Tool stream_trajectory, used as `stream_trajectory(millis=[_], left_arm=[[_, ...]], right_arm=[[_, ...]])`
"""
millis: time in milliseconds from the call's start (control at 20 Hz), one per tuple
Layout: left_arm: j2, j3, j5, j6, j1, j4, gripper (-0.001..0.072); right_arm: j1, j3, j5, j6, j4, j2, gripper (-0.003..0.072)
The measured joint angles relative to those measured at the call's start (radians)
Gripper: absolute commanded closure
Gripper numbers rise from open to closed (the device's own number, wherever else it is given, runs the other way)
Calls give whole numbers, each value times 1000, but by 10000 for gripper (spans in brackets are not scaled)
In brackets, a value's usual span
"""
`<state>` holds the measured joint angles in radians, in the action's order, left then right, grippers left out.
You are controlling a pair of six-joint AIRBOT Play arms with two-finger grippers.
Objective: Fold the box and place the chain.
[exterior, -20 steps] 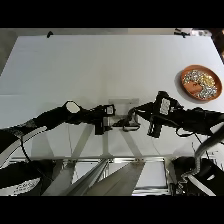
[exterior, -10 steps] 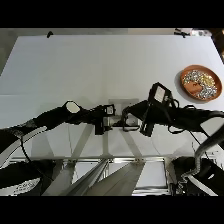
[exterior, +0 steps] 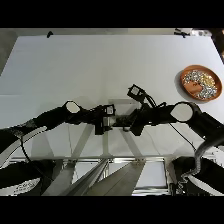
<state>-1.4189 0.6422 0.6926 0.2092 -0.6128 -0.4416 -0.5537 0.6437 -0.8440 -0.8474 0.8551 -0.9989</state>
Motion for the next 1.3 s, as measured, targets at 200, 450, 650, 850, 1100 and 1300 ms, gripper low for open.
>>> stream_trajectory(millis=[200, 450, 650, 850, 1100, 1300], left_arm=[[0, 0, 0, 0, 0, 0, 338], [0, 0, 0, 0, 0, 0, 338], [0, 0, 0, 0, 0, 0, 338], [0, 0, 0, 0, 0, 0, 338], [0, 0, 0, 0, 0, 0, 338], [0, 0, 0, 0, 0, 0, 338]], right_arm=[[0, 0, 11, -100, 1, -79, 605], [0, 0, 92, -224, -1, -116, 556], [0, 0, 117, -280, -2, -115, 478], [0, 0, 108, -301, 16, -42, 480], [0, -18, 19, -322, 143, 97, 493], [0, -125, -80, -327, 215, 182, 481]])
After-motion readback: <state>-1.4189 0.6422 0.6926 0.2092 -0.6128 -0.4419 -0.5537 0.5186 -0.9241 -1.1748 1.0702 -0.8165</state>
